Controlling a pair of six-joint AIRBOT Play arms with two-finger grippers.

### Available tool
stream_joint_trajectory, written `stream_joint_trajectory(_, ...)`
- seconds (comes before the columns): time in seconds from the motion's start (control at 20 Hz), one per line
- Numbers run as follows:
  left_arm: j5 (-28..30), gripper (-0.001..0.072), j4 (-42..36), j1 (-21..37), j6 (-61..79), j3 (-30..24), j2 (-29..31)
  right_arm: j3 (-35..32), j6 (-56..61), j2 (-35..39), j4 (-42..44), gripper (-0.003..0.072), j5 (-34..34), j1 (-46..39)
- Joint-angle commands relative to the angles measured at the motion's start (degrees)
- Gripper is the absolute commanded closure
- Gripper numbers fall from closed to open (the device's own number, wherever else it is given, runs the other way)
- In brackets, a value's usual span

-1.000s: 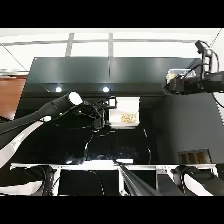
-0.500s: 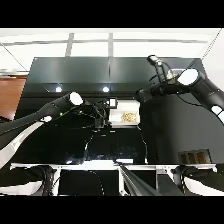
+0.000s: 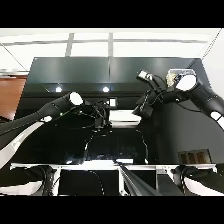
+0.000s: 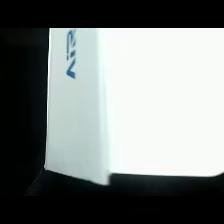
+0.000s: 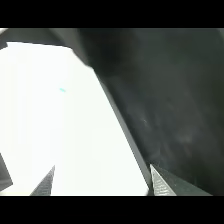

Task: Fold the box and place the chain.

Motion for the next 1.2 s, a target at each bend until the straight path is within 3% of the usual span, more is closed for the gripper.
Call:
stream_joint_trajectory(0.0, -0.1, 0.0318, -0.1, -0.1, 0.0, 0.0, 0.0, -3.7, -11.9, 0.3, 5.3, -0.0014, -1.5, 0.7)
stream_joint_trajectory(0.25, -0.1, 0.0318, -0.1, -0.1, 0.0, 0.0, 0.0, -3.7, -12.4, 0.3, -1.5, -0.0014, -1.1, 1.6)
stream_joint_trajectory(0.5, -0.2, 0.0318, -0.4, -0.1, 0.0, 0.0, 0.0, -3.7, -12.5, 0.3, -1.2, -0.0012, -1.8, 2.1)
stream_joint_trajectory(0.6, -0.2, 0.0318, -0.5, -0.1, 0.0, 0.0, 0.0, -3.7, -12.5, 0.5, -0.7, 0.0203, -1.9, 2.7)
stream_joint_trajectory(0.95, -0.2, 0.0318, -0.5, -0.1, 0.0, 0.0, 0.0, -3.6, -11.9, 2.3, 0.0, 0.0219, -3.2, 2.9)
stream_joint_trajectory(1.05, -0.2, 0.0318, -0.5, -0.1, 0.0, 0.0, 0.0, -3.7, -11.8, 2.2, -0.1, 0.0369, -3.2, 2.9)
stream_joint_trajectory(1.15, -0.2, 0.0318, -0.5, -0.1, 0.0, 0.0, 0.0, -3.7, -11.8, 2.2, -0.1, 0.0375, -4.3, 2.9)
